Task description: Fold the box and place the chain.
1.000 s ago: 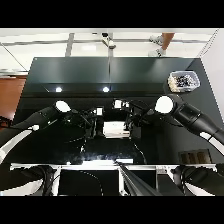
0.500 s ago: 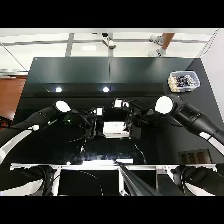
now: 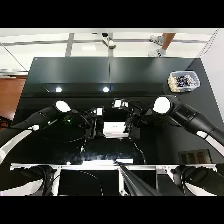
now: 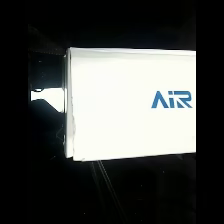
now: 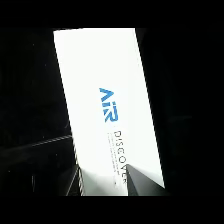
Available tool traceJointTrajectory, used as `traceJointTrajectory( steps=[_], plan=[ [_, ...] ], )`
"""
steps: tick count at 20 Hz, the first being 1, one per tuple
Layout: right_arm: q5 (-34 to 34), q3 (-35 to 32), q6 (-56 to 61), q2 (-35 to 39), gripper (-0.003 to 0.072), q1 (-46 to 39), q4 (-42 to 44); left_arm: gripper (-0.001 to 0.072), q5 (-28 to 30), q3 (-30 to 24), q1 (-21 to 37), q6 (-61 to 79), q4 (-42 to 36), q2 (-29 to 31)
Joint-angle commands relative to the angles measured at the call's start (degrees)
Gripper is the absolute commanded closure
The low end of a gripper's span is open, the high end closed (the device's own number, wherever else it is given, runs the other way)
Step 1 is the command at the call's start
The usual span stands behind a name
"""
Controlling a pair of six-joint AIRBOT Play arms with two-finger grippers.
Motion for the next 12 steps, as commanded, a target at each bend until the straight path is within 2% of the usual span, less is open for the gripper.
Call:
traceJointTrajectory(
  steps=[1, 6, 10, 11, 12],
  plan=[
    [-0.28, -0.02, 1.44, -0.17, 0.0332, 0.04, 0.15, 0.0363, 0.00, 0.04, -0.02, -0.04, 0.02, -0.02],
    [1.31, 1.03, 9.29, 1.25, 0.0333, -0.15, 0.33, 0.0363, 0.00, 0.04, -0.02, -0.04, 0.00, -0.02],
    [4.85, 4.04, 22.64, 4.28, 0.0334, -3.45, 0.48, 0.0363, 0.02, 0.04, -0.02, -0.04, 0.00, -0.02],
    [5.79, 4.04, 25.92, 4.96, 0.0398, -4.76, 0.57, 0.0363, 0.02, 0.04, -0.02, -0.04, 0.00, -0.02],
    [7.32, 4.02, 28.70, 5.03, 0.0516, -5.88, 0.98, 0.0363, 0.02, 0.04, -0.02, -0.04, 0.02, -0.02]
  ],
)
